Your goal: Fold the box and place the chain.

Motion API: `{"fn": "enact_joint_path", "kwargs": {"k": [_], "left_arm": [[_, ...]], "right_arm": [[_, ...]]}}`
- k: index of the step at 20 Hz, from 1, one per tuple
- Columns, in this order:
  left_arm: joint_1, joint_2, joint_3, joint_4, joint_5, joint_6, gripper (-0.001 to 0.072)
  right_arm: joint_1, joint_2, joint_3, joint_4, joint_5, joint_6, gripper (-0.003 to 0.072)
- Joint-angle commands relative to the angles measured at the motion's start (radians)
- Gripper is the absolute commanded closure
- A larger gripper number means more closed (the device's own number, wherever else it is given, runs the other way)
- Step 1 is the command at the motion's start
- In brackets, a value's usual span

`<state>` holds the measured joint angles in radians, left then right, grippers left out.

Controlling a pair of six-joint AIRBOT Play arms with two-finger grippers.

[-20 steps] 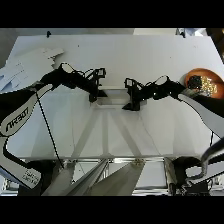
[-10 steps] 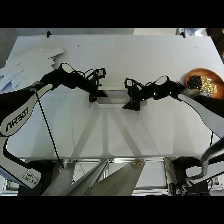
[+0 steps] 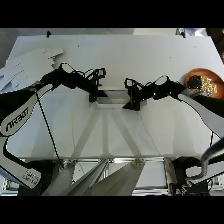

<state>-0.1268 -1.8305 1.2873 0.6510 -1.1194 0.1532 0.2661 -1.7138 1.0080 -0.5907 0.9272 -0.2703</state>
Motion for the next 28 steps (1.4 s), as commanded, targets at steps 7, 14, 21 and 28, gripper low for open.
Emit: {"fn": "enact_joint_path", "kwargs": {"k": [7, 14, 21, 28], "left_arm": [[0.001, 0.0, 0.0, 0.0, 0.001, 0.0, 0.0695], [0.001, 0.0, 0.0, 0.0, 0.001, 0.0, 0.0695], [0.001, 0.001, 0.0, -0.01, 0.009, 0.0, 0.0529], [0.005, 0.01, 0.0, -0.002, 0.0, -0.005, 0.0244]], "right_arm": [[0.001, 0.0, 0.0, 0.0, -0.003, 0.0, 0.017], [0.001, 0.0, 0.0, 0.0, -0.003, 0.0, 0.017], [0.001, 0.0, 0.0, 0.0, -0.003, 0.0, 0.017], [0.0, 0.0, 0.0, 0.0, -0.003, 0.0, 0.017]]}}
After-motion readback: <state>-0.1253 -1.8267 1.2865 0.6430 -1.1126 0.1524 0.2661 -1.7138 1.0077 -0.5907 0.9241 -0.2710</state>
